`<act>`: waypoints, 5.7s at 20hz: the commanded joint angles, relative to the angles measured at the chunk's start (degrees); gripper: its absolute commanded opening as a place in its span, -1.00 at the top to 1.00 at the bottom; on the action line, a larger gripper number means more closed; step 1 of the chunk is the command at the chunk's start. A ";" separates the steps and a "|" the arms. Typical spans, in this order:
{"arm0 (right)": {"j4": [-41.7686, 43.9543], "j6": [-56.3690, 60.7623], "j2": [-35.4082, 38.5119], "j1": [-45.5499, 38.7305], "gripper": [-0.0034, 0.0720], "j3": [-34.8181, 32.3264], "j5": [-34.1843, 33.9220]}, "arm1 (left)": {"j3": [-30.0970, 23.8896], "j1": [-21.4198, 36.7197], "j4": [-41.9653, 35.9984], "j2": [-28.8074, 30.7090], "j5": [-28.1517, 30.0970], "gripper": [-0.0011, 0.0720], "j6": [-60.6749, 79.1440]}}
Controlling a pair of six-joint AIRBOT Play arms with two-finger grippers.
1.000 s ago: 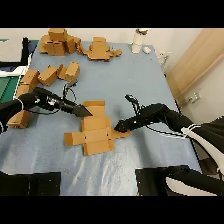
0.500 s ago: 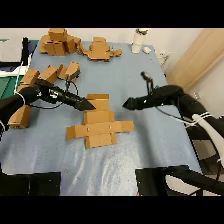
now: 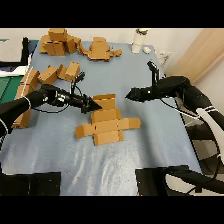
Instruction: Fold the box.
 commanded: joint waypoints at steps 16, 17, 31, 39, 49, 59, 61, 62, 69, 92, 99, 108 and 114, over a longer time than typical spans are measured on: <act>-0.28 1.09 -3.50 2.16 0.21 0.22 4.76 | -15.02 -7.87 -2.71 11.85 11.76 0.95 21.94; -0.28 1.09 -3.50 2.16 0.21 0.22 4.76 | -15.02 -7.89 -2.80 11.85 11.74 0.95 21.97; -0.20 1.27 -3.50 2.27 0.21 0.22 5.81 | -18.64 -8.48 -5.22 11.82 11.67 0.94 27.93; -0.20 1.25 -3.50 2.27 0.21 0.22 5.81 | -18.64 -8.48 -5.18 11.82 11.65 0.94 27.98; -0.22 1.25 -3.50 2.27 0.22 0.22 5.79 | -18.67 -9.90 -3.89 11.85 11.76 0.94 30.42; -0.20 1.25 -3.50 2.27 0.21 0.22 5.77 | -18.67 -9.90 -3.34 11.89 11.72 0.94 29.75; -0.20 1.25 -3.50 2.27 0.22 0.22 5.66 | -18.64 -9.92 -2.99 11.89 11.67 0.94 29.44; -0.20 1.25 -3.50 2.27 0.22 0.22 5.62 | -18.64 -9.94 -2.40 11.96 11.34 0.94 29.46; -0.26 0.94 -3.50 2.27 0.21 0.22 5.62 | -18.67 -11.98 1.60 12.55 11.91 0.93 25.07; -0.20 0.00 -3.50 2.27 0.22 0.24 6.51 | -18.88 -11.69 -10.19 11.21 15.52 0.93 36.11; -0.20 -0.07 -3.50 2.27 0.22 0.22 6.93 | -18.86 -11.69 -8.11 11.47 15.61 0.93 34.32; -0.20 -0.13 -3.50 2.27 0.21 0.22 6.91 | -17.75 -11.89 0.68 11.47 13.03 0.93 26.84; -0.02 -0.52 -3.50 2.27 0.22 0.22 6.86 | -17.70 -12.41 2.23 11.58 12.28 0.93 25.94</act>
